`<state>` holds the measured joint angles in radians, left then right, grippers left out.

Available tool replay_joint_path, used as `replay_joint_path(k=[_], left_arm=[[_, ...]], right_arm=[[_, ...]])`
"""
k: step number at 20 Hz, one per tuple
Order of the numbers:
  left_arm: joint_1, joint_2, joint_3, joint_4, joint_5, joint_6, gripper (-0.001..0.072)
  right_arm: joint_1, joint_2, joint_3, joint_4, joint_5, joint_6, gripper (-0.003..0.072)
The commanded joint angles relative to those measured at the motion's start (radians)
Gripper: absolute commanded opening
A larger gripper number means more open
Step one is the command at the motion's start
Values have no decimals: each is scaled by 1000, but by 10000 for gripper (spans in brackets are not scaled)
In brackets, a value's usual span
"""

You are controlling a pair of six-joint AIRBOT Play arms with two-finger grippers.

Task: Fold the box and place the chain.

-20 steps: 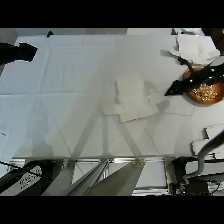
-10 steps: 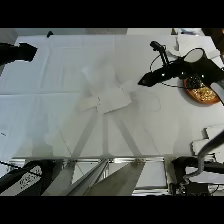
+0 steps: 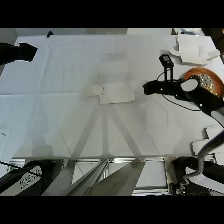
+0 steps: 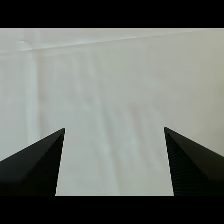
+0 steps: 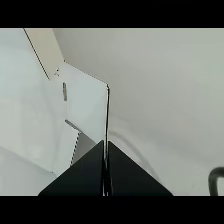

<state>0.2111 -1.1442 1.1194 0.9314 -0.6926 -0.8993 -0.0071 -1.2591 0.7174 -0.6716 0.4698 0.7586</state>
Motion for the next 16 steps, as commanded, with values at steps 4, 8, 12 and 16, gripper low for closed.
replay_joint_path(k=[4, 8, 12, 16], left_arm=[[0, 1, 0, 0, 0, 0, 698], [0, 1, 0, 0, 0, 0, 698], [0, 1, 0, 0, 0, 0, 698], [0, 0, 0, 0, 0, 0, 698]], right_arm=[[69, 8, -108, 64, -196, -4, 10], [85, 7, -108, 72, -193, -4, 10], [85, 7, -108, 72, -194, -4, 12], [85, 7, -108, 72, -195, -5, 12]])
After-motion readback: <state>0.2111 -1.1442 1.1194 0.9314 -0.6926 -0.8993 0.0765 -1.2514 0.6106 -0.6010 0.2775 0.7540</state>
